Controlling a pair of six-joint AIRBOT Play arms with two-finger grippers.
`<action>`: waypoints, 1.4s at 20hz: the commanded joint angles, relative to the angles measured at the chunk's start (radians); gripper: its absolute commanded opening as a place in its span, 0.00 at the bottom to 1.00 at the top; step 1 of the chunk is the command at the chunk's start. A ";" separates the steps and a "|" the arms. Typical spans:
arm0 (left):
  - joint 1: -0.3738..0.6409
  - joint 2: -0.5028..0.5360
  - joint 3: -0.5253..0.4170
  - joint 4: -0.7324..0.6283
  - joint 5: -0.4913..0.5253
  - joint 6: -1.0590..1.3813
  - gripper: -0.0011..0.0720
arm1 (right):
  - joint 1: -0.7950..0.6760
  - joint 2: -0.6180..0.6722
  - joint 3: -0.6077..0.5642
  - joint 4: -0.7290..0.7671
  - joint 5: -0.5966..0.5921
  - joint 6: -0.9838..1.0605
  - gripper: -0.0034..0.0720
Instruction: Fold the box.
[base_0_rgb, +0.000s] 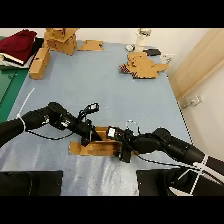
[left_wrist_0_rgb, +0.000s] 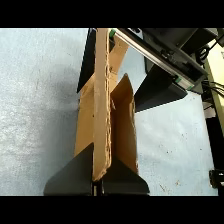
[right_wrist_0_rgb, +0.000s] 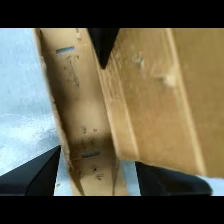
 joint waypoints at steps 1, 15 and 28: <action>-0.001 0.001 0.000 0.000 0.000 0.000 0.04 | -0.004 -0.013 0.001 0.013 -0.041 0.024 1.00; -0.001 0.001 0.000 0.000 0.000 0.000 0.04 | -0.004 -0.033 0.000 0.007 0.005 -0.028 1.00; -0.001 0.001 0.000 0.000 0.000 0.000 0.04 | -0.004 -0.090 0.001 0.049 0.011 -0.138 1.00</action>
